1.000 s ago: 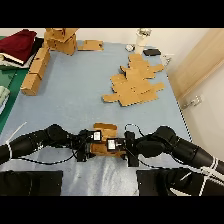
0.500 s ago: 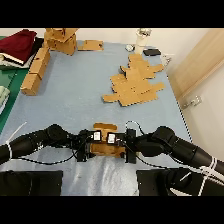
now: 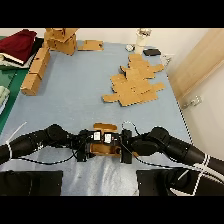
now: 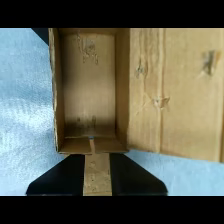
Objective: Fold the box.
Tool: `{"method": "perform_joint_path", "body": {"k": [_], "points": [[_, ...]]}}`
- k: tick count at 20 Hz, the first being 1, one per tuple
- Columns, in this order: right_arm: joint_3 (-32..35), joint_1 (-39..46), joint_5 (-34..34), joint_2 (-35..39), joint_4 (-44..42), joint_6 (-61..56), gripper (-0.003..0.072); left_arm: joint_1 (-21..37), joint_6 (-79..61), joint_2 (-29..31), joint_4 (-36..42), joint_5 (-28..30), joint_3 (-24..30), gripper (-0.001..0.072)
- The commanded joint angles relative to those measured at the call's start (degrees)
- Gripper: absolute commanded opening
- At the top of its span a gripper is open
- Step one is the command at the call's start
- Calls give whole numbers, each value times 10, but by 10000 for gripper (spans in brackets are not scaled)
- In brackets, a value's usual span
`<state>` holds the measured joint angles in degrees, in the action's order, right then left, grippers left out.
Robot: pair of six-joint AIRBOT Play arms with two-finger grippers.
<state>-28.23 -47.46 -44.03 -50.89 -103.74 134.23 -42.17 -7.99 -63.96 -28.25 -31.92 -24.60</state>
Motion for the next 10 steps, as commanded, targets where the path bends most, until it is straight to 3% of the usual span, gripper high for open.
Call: {"method": "perform_joint_path", "body": {"k": [1,9,10], "points": [[0,-2,19,-2,-5,15,152,0,0,0,0,0,0,614],[0,-2,41,-20,-32,19,182,0,0,0,0,0,0,614],[0,-2,43,-22,-32,19,318,0,0,0,0,0,0,613]]}}
